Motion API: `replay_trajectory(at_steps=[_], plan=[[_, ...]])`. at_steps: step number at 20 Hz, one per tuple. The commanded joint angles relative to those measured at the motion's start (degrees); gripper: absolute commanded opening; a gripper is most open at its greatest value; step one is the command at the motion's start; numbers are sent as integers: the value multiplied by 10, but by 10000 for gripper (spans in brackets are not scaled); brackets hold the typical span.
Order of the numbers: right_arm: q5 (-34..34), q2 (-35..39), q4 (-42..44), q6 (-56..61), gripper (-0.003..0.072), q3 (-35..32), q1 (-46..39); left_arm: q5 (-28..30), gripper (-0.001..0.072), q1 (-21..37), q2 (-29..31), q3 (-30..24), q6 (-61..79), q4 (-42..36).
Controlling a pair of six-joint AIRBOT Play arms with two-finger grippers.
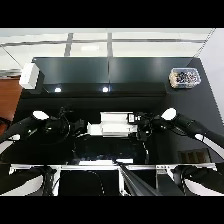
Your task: Fold the box and place the chain.
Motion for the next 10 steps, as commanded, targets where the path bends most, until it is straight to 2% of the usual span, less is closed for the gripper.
replay_trajectory(at_steps=[1, 3, 6, 8, 9, 10], plan=[[0, 0, 0, 0, 472, 0, 1, 13, 25, -8, -20, 10, -2, 2], [0, 0, 0, 0, 473, 0, 1, -9, 26, -17, -37, 28, 21, -4], [0, 0, 0, 0, 473, 0, 1, -83, 26, -16, -54, 54, 148, -68], [0, 0, 0, 0, 473, 0, 1, -95, 32, -9, -54, 63, 166, -88], [0, 0, 0, 0, 473, 0, 1, -99, 60, -8, -54, 69, 170, -88], [0, 0, 0, 0, 473, 0, 1, -106, 170, -8, -54, 73, 172, -88]])
